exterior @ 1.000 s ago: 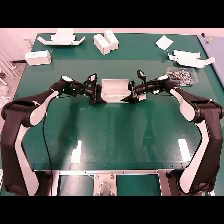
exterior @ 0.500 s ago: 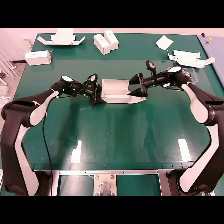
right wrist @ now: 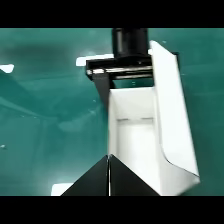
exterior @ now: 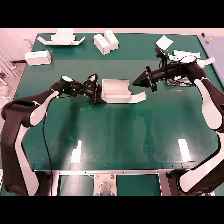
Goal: Fold the box and place the chain.
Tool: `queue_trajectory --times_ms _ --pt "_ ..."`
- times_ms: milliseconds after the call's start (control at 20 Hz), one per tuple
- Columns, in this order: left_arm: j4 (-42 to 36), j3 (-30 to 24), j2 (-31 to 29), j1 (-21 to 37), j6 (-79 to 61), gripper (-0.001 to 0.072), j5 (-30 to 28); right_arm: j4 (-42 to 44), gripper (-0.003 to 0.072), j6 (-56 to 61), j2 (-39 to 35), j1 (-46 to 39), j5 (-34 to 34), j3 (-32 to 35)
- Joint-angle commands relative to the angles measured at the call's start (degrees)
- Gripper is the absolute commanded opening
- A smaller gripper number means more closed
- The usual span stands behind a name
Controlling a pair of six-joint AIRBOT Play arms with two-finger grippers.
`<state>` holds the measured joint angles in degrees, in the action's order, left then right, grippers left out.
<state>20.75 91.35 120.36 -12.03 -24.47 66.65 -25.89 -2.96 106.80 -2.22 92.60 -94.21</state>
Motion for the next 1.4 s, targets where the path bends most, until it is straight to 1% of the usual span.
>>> queue_trajectory --times_ms 0,100,200,500,600,800,1150,1350 --pt "0.00 0.00 0.02 0.07 0.02 0.0477 -0.02 -0.15 0.0008 3.41 -0.22 3.15 -1.16 0.35" --pt "0.00 0.00 0.02 0.07 0.04 0.0477 0.00 -0.15 0.0008 3.41 0.66 5.03 -6.19 0.35" --pt "0.00 0.00 0.02 0.07 0.04 0.0477 0.00 -0.11 0.0008 3.39 1.79 5.90 -9.33 0.35" --pt "0.00 0.00 0.02 0.07 0.04 0.0477 0.00 -0.07 0.0007 0.79 4.50 6.05 -22.16 0.26" --pt "0.00 0.00 0.02 0.07 0.04 0.0477 0.00 -0.07 0.0007 -0.13 4.52 6.08 -25.22 0.26" --pt "0.00 0.00 0.02 0.07 0.04 0.0477 0.02 -0.07 0.0007 -0.72 5.57 6.12 -27.82 0.26" --pt "0.00 0.00 0.02 0.07 0.04 0.0477 0.02 -0.44 0.0008 -0.70 10.56 6.08 -28.06 0.26" --pt "0.00 0.00 0.02 0.07 0.02 0.0477 0.00 -1.86 0.0008 -0.42 10.64 6.01 -28.00 -0.44"
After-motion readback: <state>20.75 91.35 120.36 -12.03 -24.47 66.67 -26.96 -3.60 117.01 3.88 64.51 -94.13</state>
